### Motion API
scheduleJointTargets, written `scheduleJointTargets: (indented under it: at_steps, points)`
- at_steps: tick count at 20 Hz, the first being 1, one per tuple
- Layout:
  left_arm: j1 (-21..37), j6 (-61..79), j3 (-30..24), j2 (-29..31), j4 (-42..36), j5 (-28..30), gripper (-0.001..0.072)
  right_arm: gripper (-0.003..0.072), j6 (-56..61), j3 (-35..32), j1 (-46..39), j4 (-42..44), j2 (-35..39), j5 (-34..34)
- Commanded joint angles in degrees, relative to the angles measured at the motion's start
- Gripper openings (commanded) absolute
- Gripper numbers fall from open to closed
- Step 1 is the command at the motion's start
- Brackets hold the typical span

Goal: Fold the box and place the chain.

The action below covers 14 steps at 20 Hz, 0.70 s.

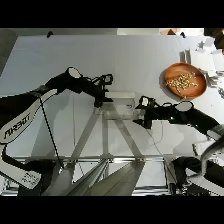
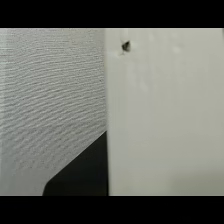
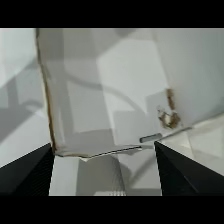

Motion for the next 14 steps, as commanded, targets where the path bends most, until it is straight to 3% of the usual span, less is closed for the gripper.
scheduleJointTargets:
  at_steps: [1,14]
  points:
    - [0.0,0.0,0.0,0.0,0.0,0.0,0.0007,0.071,6.7,0.0,0.2,2.0,0.1,-2.8]
    - [0.0,0.0,0.0,0.0,0.0,0.0,0.0007,0.07,6.5,2.5,0.1,-1.1,0.1,-4.0]
